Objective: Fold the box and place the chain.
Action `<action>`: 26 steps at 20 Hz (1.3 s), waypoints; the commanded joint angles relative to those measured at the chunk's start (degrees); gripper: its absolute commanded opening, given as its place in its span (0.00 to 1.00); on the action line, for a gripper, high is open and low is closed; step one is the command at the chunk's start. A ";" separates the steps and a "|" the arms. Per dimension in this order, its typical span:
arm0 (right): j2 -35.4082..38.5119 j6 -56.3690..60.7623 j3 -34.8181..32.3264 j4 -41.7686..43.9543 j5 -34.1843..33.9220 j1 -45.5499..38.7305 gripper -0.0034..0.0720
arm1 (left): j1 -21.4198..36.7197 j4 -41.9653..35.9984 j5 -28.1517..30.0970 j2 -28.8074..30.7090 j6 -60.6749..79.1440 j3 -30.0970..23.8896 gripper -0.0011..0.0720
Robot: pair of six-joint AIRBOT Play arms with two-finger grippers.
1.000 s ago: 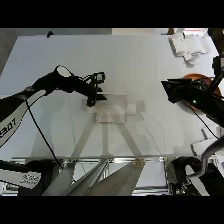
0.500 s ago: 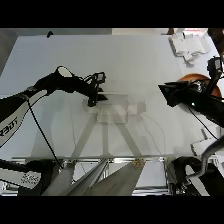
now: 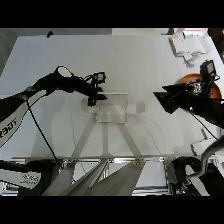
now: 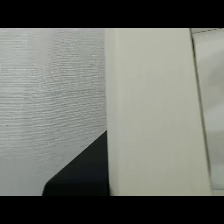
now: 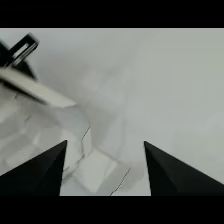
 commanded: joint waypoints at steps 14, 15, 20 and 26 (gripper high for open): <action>0.02 -30.32 0.02 2.84 20.13 0.02 0.94 | -0.04 -0.24 0.17 0.07 0.00 0.02 0.04; 0.00 -30.60 0.02 2.78 19.78 0.02 0.96 | -0.04 -0.24 0.17 0.07 0.00 0.02 0.04; -0.50 -30.47 0.02 3.34 25.16 0.02 0.96 | -0.04 -0.24 0.17 0.07 0.00 0.02 0.04; -7.04 -30.49 0.02 3.48 29.03 5.38 0.96 | -0.04 -0.24 0.15 0.07 0.00 0.02 0.04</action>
